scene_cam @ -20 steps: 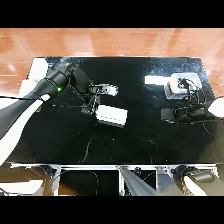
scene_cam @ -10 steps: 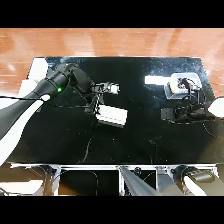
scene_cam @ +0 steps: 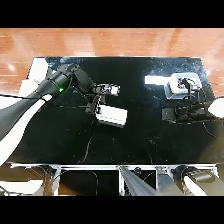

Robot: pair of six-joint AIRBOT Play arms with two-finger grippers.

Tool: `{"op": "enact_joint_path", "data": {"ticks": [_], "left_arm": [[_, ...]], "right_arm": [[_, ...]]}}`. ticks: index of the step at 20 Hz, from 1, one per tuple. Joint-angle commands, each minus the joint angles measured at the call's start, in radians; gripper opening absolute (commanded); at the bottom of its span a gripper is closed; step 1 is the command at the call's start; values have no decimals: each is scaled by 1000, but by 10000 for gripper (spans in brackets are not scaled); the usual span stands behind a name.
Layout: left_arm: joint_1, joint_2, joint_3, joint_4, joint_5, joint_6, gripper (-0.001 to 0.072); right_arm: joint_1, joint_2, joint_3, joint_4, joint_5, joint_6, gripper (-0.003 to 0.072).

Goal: Fold the box and place the chain.

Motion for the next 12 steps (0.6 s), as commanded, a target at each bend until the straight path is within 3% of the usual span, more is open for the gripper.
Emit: {"op": "enact_joint_path", "data": {"ticks": [1, 12], "left_arm": [[-1, -2, -10, -2, 0, -15, 627], [-1, -12, -32, -14, -49, -15, 628]], "right_arm": [[0, 1, 0, -5, 1, 0, 30], [1, 1, 0, -5, 2, 0, 29]]}}
